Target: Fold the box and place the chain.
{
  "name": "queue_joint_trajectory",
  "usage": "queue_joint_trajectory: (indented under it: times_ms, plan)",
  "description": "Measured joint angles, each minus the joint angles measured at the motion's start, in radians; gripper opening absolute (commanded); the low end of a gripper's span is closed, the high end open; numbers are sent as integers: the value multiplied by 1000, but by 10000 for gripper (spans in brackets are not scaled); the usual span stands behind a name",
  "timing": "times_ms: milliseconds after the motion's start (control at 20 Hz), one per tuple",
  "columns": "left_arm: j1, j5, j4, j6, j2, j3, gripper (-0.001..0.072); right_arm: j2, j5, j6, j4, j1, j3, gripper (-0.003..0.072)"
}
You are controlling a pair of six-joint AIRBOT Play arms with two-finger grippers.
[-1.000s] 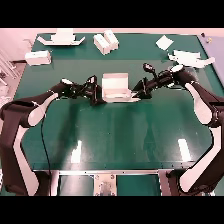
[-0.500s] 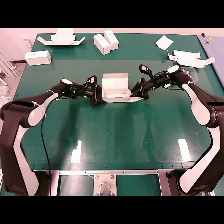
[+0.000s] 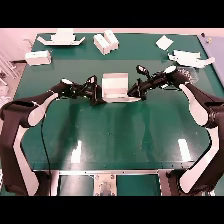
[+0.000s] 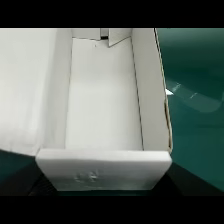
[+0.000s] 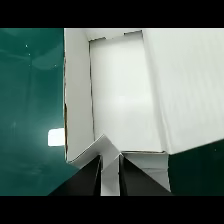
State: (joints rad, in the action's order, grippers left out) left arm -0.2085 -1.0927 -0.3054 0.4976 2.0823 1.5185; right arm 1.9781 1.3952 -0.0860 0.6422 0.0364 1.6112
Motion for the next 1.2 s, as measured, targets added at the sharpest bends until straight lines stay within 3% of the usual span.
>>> queue_joint_trajectory:
  times_ms: [250, 350, 500, 600, 700, 900, 1200]
  plan:
    - [0, 0, 0, 0, 0, 0, 526, 0, -32, -22, -27, 18, -2, 159]
    - [0, 0, 0, 0, 0, 0, 525, 3, -35, -23, -30, 22, -4, 313]
    - [0, 0, 0, 0, 0, 0, 526, 13, -39, -26, -32, 24, -5, 377]
    - [0, 0, 0, 0, 0, 0, 525, 20, -40, -27, -31, 25, -5, 509]
    - [0, 0, 0, 0, 0, 0, 526, 24, -41, -28, -32, 25, -5, 516]
    - [0, 0, 0, 0, 0, 0, 526, 29, -42, -30, -31, 25, -5, 605]
    - [0, 0, 0, 0, 0, 0, 526, 29, -42, -45, -29, 25, -5, 611]
